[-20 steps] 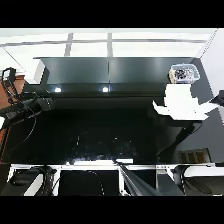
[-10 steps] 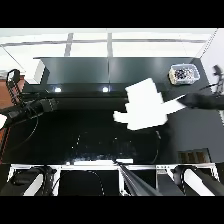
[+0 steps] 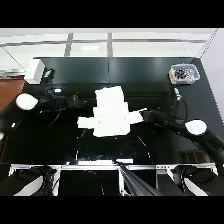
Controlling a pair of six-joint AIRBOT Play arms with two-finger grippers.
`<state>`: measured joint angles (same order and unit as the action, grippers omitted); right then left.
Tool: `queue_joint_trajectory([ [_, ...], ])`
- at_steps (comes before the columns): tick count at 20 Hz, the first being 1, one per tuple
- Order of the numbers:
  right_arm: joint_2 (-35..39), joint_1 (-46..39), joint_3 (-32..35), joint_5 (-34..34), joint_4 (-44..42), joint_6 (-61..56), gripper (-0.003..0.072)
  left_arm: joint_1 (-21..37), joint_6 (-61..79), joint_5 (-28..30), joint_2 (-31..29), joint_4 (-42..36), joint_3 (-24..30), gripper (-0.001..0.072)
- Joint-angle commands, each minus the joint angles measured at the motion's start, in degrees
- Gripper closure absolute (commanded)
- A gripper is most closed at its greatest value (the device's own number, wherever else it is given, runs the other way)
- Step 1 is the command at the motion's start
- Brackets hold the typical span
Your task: Fold the box and place the chain.
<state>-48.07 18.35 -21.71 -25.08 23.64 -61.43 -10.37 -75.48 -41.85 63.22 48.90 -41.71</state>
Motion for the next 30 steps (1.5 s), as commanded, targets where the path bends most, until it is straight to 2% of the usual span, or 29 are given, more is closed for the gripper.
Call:
queue_joint_trajectory([
  [1, 0.17, 4.7, 1.01, 4.33, -1.07, -0.68, 0.0668, 2.56, 14.01, -14.47, 15.39, -16.52, -8.55, 0.0],
  [2, 0.17, 4.7, 1.01, 4.42, -1.07, -0.66, 0.0668, 4.24, 16.85, -19.93, 19.85, -21.18, -10.69, 0.0],
  [4, 0.17, 4.7, 1.01, 4.28, -1.07, -0.63, 0.0668, 6.03, 18.08, -25.51, 26.38, -22.62, -14.05, 0.0],
  [10, 0.17, 4.7, 1.01, 2.99, 0.28, -0.5, 0.0668, 3.34, 18.16, -27.17, 35.19, -21.88, -20.81, 0.0],
  [11, 0.17, 4.7, 1.01, 3.02, 0.28, -0.5, 0.0668, 2.69, 19.08, -29.7, 36.52, -21.99, -22.43, 0.0001],
  [13, 0.17, 4.7, 1.01, 3.02, 0.42, -0.48, 0.0668, 1.92, 28.7, -40.92, 39.36, -22.03, -26.34, 0.001],
  [14, 0.17, 4.7, 1.01, 3.02, 0.42, -0.5, 0.0668, 1.57, 32.26, -46.51, 40.65, -21.2, -28.06, 0.0042],
  [15, 0.17, 4.7, 1.01, 2.99, 0.44, -0.48, 0.0668, 1.14, 32.92, -50.07, 41.88, -18.95, -29.81, 0.011],
  [16, 0.17, 4.7, 1.01, 3.02, 0.42, -0.48, 0.0668, 0.66, 33.42, -51.34, 42.56, -15.74, -31.12, 0.016],
  [18, 0.17, 4.7, 1.01, 3.02, 0.44, -0.48, 0.0668, -0.79, 36.41, -51.34, 42.69, -9.33, -32.46, 0.023],
  [19, 0.17, 4.7, 1.01, 3.04, 0.55, -0.48, 0.0668, -1.44, 37.59, -51.21, 42.69, -8.7, -32.57, 0.026],
  [20, 0.17, 4.7, 1.01, 3.04, 0.61, -0.48, 0.0668, -1.92, 39.43, -50.8, 42.69, -8.85, -32.59, 0.0322],
  [22, 0.17, 4.7, 1.01, 3.08, 0.63, -0.46, 0.0668, -2.82, 41.38, -49.37, 42.69, -8.87, -32.63, 0.0367],
  [23, 0.17, 4.7, 1.01, 3.08, 0.63, -0.46, 0.0668, -3.02, 42.45, -48.39, 42.69, -8.85, -32.79, 0.0526],
  [24, 0.17, 4.7, 1.01, 2.97, 0.66, -0.44, 0.0667, -3.02, 43.01, -47.89, 42.69, -9.01, -33.09, 0.0617],
  [25, 0.17, 4.68, 1.01, 2.56, 0.98, -0.22, 0.0605, -2.99, 43.76, -47.87, 42.69, -9.11, -33.4, 0.0648],
  [26, 0.17, 4.5, 0.98, 1.46, 2.25, -0.22, 0.0243, -2.86, 44.11, -47.87, 42.69, -9.09, -33.88, 0.0684],
  [27, 0.2, 4.11, 0.66, -1.11, 4.92, -0.22, -0.0022, -2.75, 44.04, -47.87, 42.62, -9.09, -34.38, 0.0684],
  [30, 0.2, -0.76, -3.56, -17.27, 18.6, -0.24, -0.0017, -2.71, 43.65, -47.43, 40.87, -8.81, -34.91, 0.0688],
])
